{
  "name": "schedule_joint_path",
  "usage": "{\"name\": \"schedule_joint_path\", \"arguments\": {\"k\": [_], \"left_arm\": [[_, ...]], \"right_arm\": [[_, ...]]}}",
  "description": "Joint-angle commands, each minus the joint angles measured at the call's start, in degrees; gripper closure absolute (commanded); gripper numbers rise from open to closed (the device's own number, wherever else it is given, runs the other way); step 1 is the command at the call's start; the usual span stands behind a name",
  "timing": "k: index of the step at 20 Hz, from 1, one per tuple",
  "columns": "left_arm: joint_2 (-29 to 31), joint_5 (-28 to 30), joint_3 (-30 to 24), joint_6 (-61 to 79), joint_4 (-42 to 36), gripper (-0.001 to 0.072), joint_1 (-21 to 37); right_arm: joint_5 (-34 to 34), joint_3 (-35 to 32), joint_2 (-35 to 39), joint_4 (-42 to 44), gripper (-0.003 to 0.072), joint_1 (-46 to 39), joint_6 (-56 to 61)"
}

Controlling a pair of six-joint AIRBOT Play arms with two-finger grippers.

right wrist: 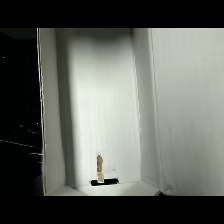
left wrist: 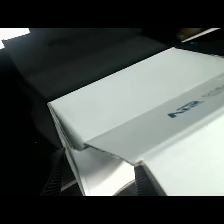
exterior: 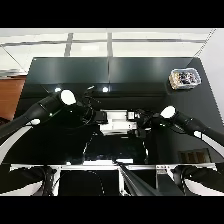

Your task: Fold the box and place the chain.

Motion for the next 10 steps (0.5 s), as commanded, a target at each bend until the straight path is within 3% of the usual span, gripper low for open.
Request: {"name": "schedule_joint_path", "arguments": {"k": [1, 10], "left_arm": [[0.04, 1.05, 1.68, -12.55, 13.86, 0.0226, -4.24], [-0.94, 0.5, 2.25, -22.14, 26.73, 0.0225, -11.1]], "right_arm": [[0.0, -0.02, -0.02, 0.0, 0.0546, 0.02, 0.0], [0.0, -0.02, -0.02, 0.0, 0.0546, 0.02, 0.0]]}}
